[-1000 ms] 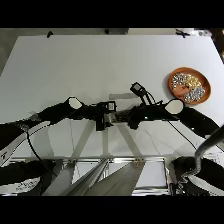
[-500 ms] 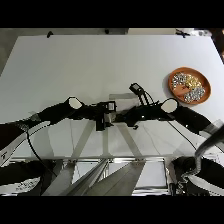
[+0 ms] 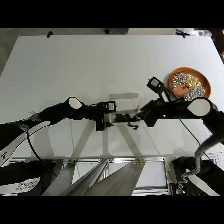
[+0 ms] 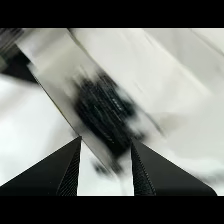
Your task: Fold the box and place the chain.
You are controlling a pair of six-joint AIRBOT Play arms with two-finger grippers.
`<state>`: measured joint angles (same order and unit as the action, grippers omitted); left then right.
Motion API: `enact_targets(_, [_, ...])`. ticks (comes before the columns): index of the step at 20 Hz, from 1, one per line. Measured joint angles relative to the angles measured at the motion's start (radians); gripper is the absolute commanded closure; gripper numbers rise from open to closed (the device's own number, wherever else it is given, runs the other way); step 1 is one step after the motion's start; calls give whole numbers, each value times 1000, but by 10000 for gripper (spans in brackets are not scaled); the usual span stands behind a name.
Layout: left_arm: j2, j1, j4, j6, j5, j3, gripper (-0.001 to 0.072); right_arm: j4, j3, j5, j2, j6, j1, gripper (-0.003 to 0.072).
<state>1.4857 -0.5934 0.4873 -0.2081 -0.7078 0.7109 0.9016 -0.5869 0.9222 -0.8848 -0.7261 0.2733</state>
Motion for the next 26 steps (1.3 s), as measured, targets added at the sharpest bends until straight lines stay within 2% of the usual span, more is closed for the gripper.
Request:
enact_targets(3, [0, 0, 0, 0, 0, 0, 322, 106, 40, 40, 29, 55, -57, 346])
enact_targets(6, [0, 0, 0, 0, 0, 0, 322, 128, 116, 5, 39, 206, -79, 346])
enact_targets(10, [0, 0, 0, 0, 0, 0, 322, 32, 210, -100, 43, 469, -89, 347])
enact_targets(16, [0, 0, 0, 0, 0, 0, 322, -74, 251, -177, -16, 742, -91, 347])
enact_targets(22, [0, 0, 0, 0, 0, 0, 322, -173, 256, -248, -108, 883, -51, 352])
enact_targets(26, [0, 0, 0, 0, 0, 0, 322, -203, 256, -308, -156, 907, -13, 399])
